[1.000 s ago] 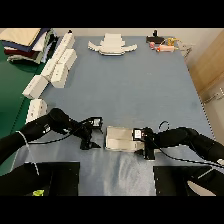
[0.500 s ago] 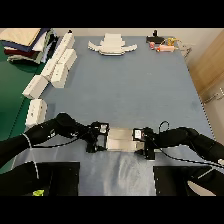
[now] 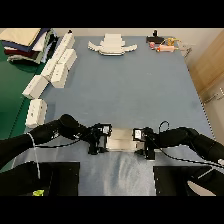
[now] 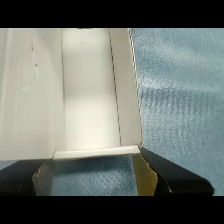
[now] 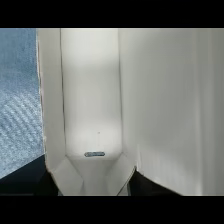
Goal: Fold the box.
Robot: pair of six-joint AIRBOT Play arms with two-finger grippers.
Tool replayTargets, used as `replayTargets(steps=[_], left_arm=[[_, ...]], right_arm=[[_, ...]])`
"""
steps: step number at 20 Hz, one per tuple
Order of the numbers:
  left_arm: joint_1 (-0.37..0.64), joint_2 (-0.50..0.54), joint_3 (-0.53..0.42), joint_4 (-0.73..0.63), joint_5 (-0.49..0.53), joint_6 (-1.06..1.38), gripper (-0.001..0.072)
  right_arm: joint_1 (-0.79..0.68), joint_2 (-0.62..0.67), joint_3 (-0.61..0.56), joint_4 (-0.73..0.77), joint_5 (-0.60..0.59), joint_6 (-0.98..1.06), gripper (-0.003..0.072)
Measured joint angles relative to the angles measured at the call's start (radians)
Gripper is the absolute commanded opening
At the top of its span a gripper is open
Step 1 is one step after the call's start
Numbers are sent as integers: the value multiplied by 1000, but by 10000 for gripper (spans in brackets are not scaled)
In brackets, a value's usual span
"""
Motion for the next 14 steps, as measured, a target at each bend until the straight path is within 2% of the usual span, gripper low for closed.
replayTargets(steps=[8, 10, 14], left_arm=[[-19, -3, -3, 3, 10, -12, 705], [-35, -3, -3, 2, 35, -27, 665], [-55, -5, -3, 12, 74, -62, 648]], right_arm=[[0, 0, 0, 0, 0, 0, 461], [0, 0, 0, 0, 0, 0, 461], [0, 0, 0, 0, 0, 0, 461]])
